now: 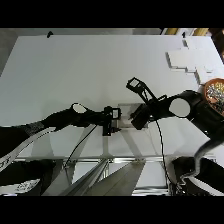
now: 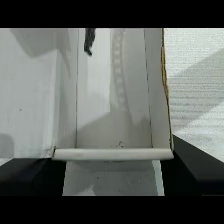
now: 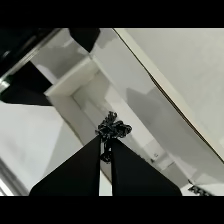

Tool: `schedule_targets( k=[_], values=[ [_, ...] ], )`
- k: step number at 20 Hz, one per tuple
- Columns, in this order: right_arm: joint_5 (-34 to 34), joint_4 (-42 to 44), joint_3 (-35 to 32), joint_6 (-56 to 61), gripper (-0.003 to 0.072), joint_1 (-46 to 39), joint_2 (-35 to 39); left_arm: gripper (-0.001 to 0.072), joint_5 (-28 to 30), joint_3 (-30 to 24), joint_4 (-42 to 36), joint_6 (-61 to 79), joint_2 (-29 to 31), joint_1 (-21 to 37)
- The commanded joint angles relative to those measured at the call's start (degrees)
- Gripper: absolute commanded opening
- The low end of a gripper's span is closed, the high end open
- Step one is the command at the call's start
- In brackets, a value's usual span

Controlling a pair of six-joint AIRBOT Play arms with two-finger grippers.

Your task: Fold the box and place the chain.

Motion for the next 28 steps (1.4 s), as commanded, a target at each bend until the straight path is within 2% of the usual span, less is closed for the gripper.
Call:
schedule_targets(
  k=[1,2,6,8,11,14,15,18,23,28],
  values=[
    [-3.3,-0.7,-2.4,-0.3,0.0144,0.2,-3.0,0.0013,0.0,0.0,0.0,0.0,0.0,0.0],
    [-3.3,-0.8,-2.4,-0.3,0.0194,0.2,-3.5,0.0013,0.0,0.0,0.0,0.0,0.0,0.0],
    [0.6,-1.1,-1.6,-6.7,0.0198,-1.4,0.4,0.0013,0.0,0.0,0.0,0.0,0.0,0.0],
    [4.5,-1.1,-1.6,-14.0,0.0153,-6.7,4.6,0.0013,0.0,0.0,0.0,0.0,0.0,0.0],
    [8.6,-0.7,-1.7,-25.4,0.0154,-18.1,8.8,0.0013,0.0,0.0,0.0,0.0,0.0,0.0],
    [10.9,-0.3,-2.9,-47.0,0.0161,-26.8,8.6,0.0013,0.0,0.0,0.0,0.0,0.0,0.0],
    [11.0,-0.3,-3.7,-53.9,0.0161,-28.1,8.0,0.0013,0.0,0.0,0.0,0.0,0.0,0.0],
    [9.6,1.8,-6.7,-64.2,0.0159,-28.3,3.7,0.0013,0.0,0.0,0.0,0.0,0.0,0.0],
    [8.0,3.3,-9.2,-72.7,0.0157,-28.3,-5.3,0.0013,0.0,0.0,0.0,0.0,0.0,0.0],
    [5.6,3.4,-9.2,-75.3,0.0157,-28.3,-9.7,0.0013,0.0,0.0,0.0,0.0,0.1,0.0]
  ],
)
